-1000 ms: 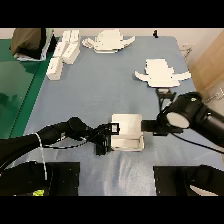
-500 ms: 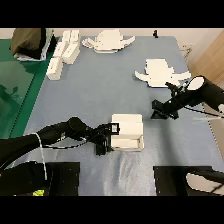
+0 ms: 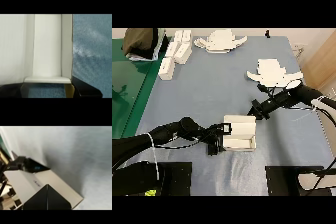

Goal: Fold the box.

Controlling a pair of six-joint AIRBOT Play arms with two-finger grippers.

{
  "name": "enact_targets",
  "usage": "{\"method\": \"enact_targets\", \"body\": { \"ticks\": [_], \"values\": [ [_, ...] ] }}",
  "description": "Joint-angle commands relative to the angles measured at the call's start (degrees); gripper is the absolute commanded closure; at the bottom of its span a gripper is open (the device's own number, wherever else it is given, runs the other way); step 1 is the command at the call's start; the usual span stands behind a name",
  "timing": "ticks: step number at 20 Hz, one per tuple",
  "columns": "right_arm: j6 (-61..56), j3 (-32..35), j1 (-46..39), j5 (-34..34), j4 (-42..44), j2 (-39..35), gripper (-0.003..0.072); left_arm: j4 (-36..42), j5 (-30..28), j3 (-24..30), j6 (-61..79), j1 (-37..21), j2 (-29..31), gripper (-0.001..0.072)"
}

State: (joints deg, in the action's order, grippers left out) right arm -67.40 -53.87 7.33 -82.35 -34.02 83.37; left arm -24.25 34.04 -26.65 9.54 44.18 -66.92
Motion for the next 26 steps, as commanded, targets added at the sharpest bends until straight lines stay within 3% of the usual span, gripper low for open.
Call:
{"method": "enact_targets", "body": {
  "ticks": [1,5,12,19,26],
  "values": [
    [2.95,-0.09,3.89,-3.26,-0.04,-4.66,0.0687,0.0,0.0,-0.07,0.0,0.02,0.0,0.0197],
    [2.8,2.29,8.81,-3.04,-5.99,-12.59,0.0686,0.0,0.0,-0.07,0.0,0.02,0.0,0.0197],
    [3.13,10.38,19.76,8.55,-15.17,-23.58,0.0687,0.0,0.0,-0.07,0.0,0.02,0.0,0.0198],
    [4.46,14.64,34.1,26.45,-34.62,-31.87,0.0686,0.0,0.0,-0.07,0.0,0.02,0.0,0.0198],
    [2.78,22.8,46.1,41.88,-45.83,-39.82,0.0686,0.0,0.0,-0.07,0.0,0.02,0.0,0.0198]
  ]
}}
